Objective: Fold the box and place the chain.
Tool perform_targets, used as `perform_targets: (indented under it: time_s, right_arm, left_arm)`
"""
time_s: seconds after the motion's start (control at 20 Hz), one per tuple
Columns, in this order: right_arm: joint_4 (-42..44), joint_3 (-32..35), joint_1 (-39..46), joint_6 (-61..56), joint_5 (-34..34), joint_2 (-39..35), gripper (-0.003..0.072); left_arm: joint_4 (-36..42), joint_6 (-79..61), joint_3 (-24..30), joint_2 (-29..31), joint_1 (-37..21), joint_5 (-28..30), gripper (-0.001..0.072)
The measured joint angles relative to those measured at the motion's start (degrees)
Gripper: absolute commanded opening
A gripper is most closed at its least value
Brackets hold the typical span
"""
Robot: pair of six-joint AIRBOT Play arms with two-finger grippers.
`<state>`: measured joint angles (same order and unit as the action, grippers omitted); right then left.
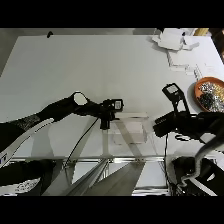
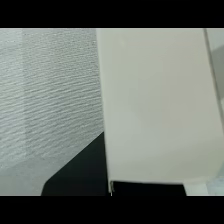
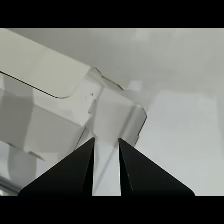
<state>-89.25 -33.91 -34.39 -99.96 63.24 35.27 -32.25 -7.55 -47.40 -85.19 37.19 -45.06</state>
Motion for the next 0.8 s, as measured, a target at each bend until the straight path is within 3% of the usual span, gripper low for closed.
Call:
perform_targets:
  time_s: [0.05, 0.15, 0.8]
  right_arm:
    - [0.3, 1.2, 0.0, 0.0, -0.9, 0.8, 0.0144]
    - [0.7, 3.4, 0.0, -0.3, -2.4, 3.2, 0.0034]
    - [0.9, 6.3, 0.0, -3.6, -8.9, 19.5, 0.0036]
  left_arm:
    - [0.0, 0.0, 0.0, 0.0, 0.0, 0.0, 0.0010]
    - [0.0, 0.0, 0.0, 0.0, 0.0, -0.1, 0.0010]
    - [-0.1, 0.0, 0.0, 0.0, 0.0, -0.2, 0.0010]
